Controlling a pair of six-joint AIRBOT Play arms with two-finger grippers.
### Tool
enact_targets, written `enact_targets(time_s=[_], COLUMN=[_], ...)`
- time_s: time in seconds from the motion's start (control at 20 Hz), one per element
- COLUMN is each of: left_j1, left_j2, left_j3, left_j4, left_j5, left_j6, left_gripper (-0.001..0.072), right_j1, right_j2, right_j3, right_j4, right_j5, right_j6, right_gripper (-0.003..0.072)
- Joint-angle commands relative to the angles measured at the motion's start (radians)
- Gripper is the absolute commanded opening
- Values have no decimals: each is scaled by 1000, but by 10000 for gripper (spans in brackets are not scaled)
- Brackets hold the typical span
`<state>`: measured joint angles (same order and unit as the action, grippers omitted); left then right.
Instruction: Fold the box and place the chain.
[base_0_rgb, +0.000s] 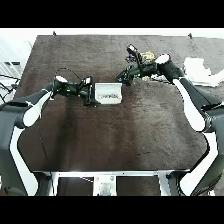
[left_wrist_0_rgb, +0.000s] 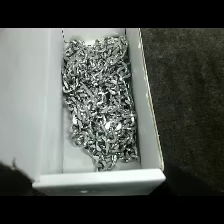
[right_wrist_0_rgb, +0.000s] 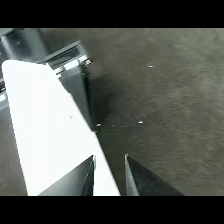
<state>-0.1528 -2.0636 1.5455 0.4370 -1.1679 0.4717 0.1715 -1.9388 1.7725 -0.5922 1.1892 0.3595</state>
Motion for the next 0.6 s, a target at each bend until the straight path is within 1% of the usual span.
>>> enact_targets(time_s=[0.0,0.05,0.15,0.25,0.35,0.45,0.55], left_j1=[0,0,0,0,0,0,0], left_j2=[0,0,0,0,0,0,0], left_j3=[0,0,0,0,0,0,0], left_j4=[0,0,0,0,0,0,0], left_j5=[1,0,1,1,1,1,1], left_j6=[0,0,0,0,0,0,0], left_gripper=[531,530,531,531,531,531,531], right_j1=[29,37,53,78,100,108,109], right_j2=[-5,-4,-5,-5,-5,-5,-5], right_j3=[17,23,27,27,27,27,27], right_j4=[-22,-34,-65,-108,-156,-169,-169], right_j5=[110,136,143,136,102,75,69], right_j6=[-2,-1,3,2,2,2,1], right_gripper=[272,273,282,295,298,364,364])
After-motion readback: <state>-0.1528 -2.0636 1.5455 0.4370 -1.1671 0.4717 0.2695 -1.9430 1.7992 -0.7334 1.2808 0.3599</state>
